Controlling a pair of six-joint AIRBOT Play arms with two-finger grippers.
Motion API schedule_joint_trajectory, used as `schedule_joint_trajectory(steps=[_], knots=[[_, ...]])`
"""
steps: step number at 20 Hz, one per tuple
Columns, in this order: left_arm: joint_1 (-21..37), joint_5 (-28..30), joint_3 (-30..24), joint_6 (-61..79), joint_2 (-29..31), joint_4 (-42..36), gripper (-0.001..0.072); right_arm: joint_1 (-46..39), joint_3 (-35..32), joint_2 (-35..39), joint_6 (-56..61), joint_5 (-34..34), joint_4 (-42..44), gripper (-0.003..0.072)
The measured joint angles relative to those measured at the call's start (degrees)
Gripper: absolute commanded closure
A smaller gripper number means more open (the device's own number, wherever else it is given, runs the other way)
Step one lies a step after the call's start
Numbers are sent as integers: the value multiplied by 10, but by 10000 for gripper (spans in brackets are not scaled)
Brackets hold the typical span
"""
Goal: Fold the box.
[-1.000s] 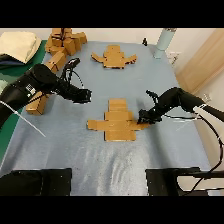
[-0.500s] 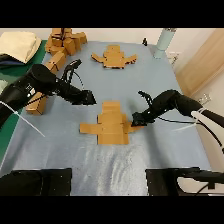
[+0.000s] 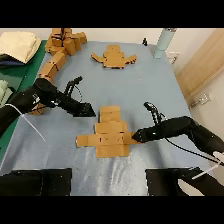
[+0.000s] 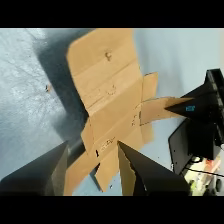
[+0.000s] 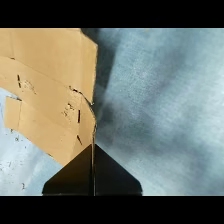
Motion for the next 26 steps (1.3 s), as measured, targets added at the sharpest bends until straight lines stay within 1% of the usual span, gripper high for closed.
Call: schedule_joint_trajectory(steps=[4, 6, 9, 11, 13, 14, 17, 18, 19, 25, 26], knots=[[-11, -3, -5, 68, -72, -109, 222, 3, -21, 33, -1, 14, 0, 682], [-24, 2, 0, 89, -112, -142, 222, 4, -24, 38, -1, 17, 0, 682], [-46, 7, 16, 106, -164, -171, 222, 4, -26, 42, -1, 17, 0, 682], [-55, 9, 28, 111, -185, -181, 222, 4, -27, 44, -1, 16, 0, 682], [-60, 8, 42, 115, -196, -187, 228, 4, -28, 44, -1, 13, 0, 682], [-61, 5, 49, 118, -200, -188, 261, 4, -28, 44, -1, 13, 0, 682], [-64, -20, 67, 137, -206, -192, 263, 4, -28, 44, -1, 12, 0, 682], [-64, -28, 73, 142, -207, -193, 398, 4, -28, 44, -1, 12, -1, 682], [-64, -36, 76, 146, -208, -191, 550, 4, -28, 44, -1, 12, -1, 682], [-64, -91, 86, 168, -209, -156, 551, 4, -28, 44, -2, 11, -3, 682], [-64, -96, 87, 172, -209, -151, 701, 4, -28, 44, -2, 11, -4, 682]])
